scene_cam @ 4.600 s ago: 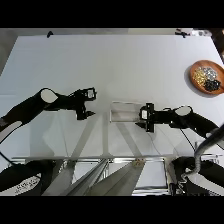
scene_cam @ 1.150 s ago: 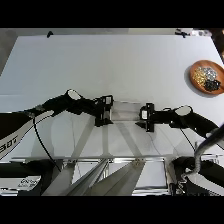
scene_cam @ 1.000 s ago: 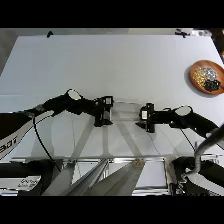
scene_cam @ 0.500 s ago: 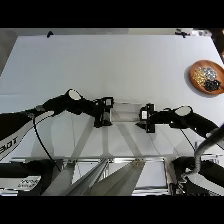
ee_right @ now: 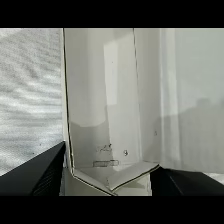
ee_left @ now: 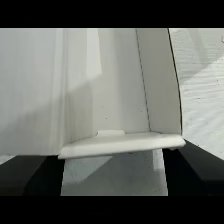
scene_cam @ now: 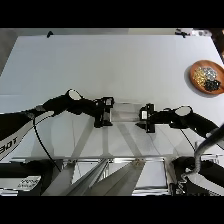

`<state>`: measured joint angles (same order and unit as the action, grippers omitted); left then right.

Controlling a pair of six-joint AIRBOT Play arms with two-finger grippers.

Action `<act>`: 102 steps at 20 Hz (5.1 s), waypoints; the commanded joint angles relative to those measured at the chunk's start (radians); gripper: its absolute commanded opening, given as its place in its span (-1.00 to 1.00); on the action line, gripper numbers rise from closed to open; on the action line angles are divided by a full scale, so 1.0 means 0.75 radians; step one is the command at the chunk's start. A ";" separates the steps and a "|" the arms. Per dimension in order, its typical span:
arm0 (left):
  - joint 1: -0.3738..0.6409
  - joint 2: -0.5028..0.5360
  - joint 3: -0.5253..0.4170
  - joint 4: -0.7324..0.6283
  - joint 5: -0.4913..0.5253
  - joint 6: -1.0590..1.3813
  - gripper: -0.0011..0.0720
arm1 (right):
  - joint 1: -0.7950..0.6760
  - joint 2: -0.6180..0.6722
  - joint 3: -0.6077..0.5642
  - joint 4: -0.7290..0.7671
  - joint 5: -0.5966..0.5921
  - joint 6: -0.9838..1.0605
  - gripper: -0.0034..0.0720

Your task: Fold the box and place the chain.

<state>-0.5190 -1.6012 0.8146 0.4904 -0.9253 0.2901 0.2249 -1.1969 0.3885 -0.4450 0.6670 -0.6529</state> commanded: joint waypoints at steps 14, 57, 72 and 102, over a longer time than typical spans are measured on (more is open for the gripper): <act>-0.025 0.031 0.000 -0.007 0.166 -0.151 0.44 | 0.001 0.000 0.001 0.001 -0.002 0.001 0.32; -0.001 0.092 -0.005 0.021 0.113 -0.075 0.94 | 0.001 0.000 0.001 0.001 -0.002 0.001 0.32; -0.048 0.021 -0.011 -0.084 0.139 -0.003 0.74 | 0.001 0.000 0.001 0.001 -0.002 0.001 0.32; -0.047 0.021 -0.011 -0.085 0.141 -0.011 -0.22 | 0.001 0.000 0.001 0.001 -0.002 0.001 0.32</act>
<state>-0.5533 -1.5845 0.8070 0.4267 -0.8196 0.2810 0.2249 -1.1973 0.3885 -0.4446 0.6659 -0.6521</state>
